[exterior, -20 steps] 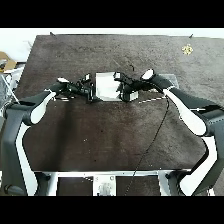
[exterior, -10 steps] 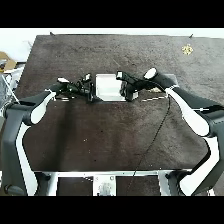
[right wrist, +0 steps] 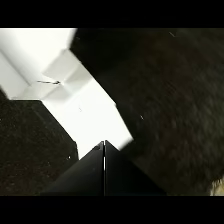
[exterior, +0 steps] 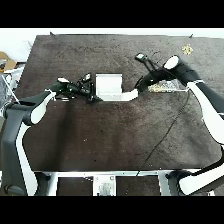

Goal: Fold the box and place the chain.

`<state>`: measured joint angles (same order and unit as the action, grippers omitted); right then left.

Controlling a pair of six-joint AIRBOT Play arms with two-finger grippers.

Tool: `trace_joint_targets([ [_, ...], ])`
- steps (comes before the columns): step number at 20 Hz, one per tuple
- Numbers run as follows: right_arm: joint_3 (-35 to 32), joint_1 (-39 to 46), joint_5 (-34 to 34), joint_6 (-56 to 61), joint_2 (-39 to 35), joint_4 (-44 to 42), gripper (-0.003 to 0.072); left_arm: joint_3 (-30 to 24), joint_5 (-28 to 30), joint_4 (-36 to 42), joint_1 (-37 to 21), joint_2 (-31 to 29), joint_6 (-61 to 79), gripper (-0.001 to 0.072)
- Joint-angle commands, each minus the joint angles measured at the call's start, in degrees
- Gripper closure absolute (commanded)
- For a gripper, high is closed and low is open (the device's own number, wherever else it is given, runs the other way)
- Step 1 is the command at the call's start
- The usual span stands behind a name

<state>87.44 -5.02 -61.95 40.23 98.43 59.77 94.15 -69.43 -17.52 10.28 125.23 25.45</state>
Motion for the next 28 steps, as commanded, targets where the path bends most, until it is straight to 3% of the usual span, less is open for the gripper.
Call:
trace_joint_targets([
  [1,0.0,3.2,-0.9,12.2,-0.2,0.4,0.0683,0.0,0.0,0.0,0.0,0.0,0.1,0.0297],
  [8,-0.1,4.0,-0.6,21.4,6.0,-0.4,0.0683,0.0,0.0,0.0,0.0,0.0,0.1,0.0297],
  [15,-0.1,3.9,-4.8,16.3,13.3,-18.9,0.0682,0.0,0.0,0.0,0.0,0.0,0.1,0.0297],
  [16,-0.1,3.9,-5.4,15.6,13.8,-21.2,0.0661,0.0,0.0,0.0,0.0,0.0,0.1,0.0297],
  [17,-0.1,4.0,-6.1,14.4,14.1,-23.2,0.0443,0.0,0.0,0.0,0.0,0.0,0.1,0.0297],
  [18,0.0,4.0,-6.3,13.8,14.0,-24.1,0.0289,0.0,0.0,0.0,0.0,0.0,0.1,0.0297],
  [24,0.0,4.0,-8.5,10.2,13.8,-34.0,0.0291,0.0,0.0,0.0,0.0,0.0,0.1,0.0297],
  [28,0.1,3.4,-10.9,9.5,13.8,-34.3,0.0290,0.0,0.0,0.0,0.0,0.0,0.1,0.0297],
])
